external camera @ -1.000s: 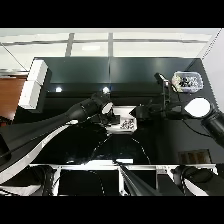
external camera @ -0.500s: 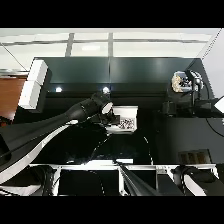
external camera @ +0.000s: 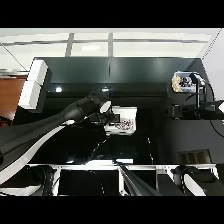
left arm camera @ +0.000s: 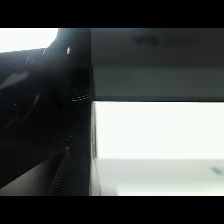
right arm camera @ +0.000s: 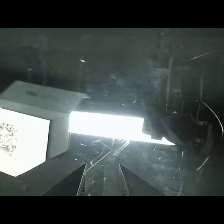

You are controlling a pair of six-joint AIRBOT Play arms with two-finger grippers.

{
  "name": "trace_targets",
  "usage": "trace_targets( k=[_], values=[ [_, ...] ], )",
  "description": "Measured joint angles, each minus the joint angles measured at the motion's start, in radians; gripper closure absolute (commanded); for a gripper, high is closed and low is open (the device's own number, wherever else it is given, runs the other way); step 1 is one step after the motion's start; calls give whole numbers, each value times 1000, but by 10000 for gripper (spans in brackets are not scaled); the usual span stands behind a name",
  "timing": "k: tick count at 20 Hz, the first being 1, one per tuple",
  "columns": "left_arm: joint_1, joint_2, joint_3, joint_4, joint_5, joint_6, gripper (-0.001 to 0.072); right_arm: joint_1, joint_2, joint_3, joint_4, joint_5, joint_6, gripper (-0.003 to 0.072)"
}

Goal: Fold the box and place the chain.

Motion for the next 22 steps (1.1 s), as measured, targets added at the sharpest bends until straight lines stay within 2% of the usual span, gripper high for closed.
trace_targets(
  k=[3,6,9,11,12,14,15,16,19,22],
  values=[
    [1,76,-2,57,-9,40,263,-1,0,-3,-11,0,-5,434],
    [12,195,-30,134,-34,132,264,-2,0,-4,-17,-1,-5,433],
    [93,349,-140,189,8,208,264,-2,0,-4,-19,0,-5,434],
    [210,452,-259,154,77,249,264,-2,0,-4,-19,0,4,433],
    [285,492,-329,80,122,303,263,-2,0,-4,-19,-1,10,434],
    [421,534,-452,-170,172,522,257,-2,0,-4,-15,-1,32,434],
    [475,542,-503,-305,185,669,61,-2,0,-4,-10,-2,39,433],
    [524,542,-549,-446,178,846,-3,-2,0,-4,-3,-2,45,433],
    [594,497,-637,-753,122,1432,-2,-2,0,-4,19,-1,63,434],
    [598,449,-660,-892,107,1922,-1,-2,0,-4,31,8,95,434]
  ],
)
